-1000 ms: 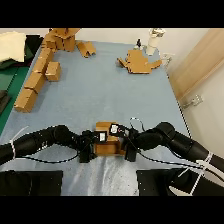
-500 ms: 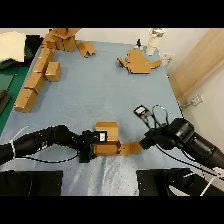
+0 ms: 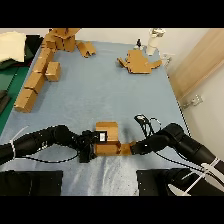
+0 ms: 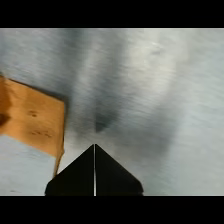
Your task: Fold the box.
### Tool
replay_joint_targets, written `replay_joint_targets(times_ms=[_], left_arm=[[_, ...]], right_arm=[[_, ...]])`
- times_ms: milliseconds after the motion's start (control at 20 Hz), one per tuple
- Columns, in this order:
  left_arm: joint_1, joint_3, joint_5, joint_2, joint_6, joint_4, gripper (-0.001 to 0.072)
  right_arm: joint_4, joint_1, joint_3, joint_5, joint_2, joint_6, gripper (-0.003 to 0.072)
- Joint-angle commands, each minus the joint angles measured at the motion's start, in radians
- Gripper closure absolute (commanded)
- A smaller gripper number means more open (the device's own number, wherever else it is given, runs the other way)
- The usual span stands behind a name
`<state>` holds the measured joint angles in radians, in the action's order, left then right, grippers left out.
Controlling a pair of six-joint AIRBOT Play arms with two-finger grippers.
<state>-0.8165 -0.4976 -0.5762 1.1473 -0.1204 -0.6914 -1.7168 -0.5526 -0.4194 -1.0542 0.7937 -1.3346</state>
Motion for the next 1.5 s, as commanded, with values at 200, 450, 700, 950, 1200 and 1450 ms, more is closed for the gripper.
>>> replay_joint_targets(times_ms=[200, 450, 700, 950, 1200, 1450], left_arm=[[0.000, 0.000, 0.000, 0.000, 0.000, 0.000, 0.0249], [0.000, 0.000, 0.000, 0.000, 0.000, 0.000, 0.0250], [0.000, 0.000, 0.000, 0.000, 0.000, 0.000, 0.0250], [0.000, 0.000, 0.000, 0.000, 0.000, 0.000, 0.0250], [0.000, 0.000, 0.000, 0.000, 0.000, 0.000, 0.0249], [0.000, 0.000, 0.000, 0.000, 0.000, 0.000, 0.0249]], right_arm=[[-0.178, 0.002, 0.009, 0.099, 0.014, -0.062, 0.0683], [-0.179, 0.002, -0.037, 0.111, -0.027, -0.061, 0.0683], [-0.180, 0.002, -0.066, 0.113, -0.029, -0.061, 0.0417], [-0.236, 0.002, -0.076, 0.113, -0.027, -0.062, 0.0376], [-0.299, 0.002, -0.076, 0.113, -0.026, -0.062, 0.0376], [-0.314, -0.026, -0.076, 0.114, -0.018, -0.061, 0.0197]])
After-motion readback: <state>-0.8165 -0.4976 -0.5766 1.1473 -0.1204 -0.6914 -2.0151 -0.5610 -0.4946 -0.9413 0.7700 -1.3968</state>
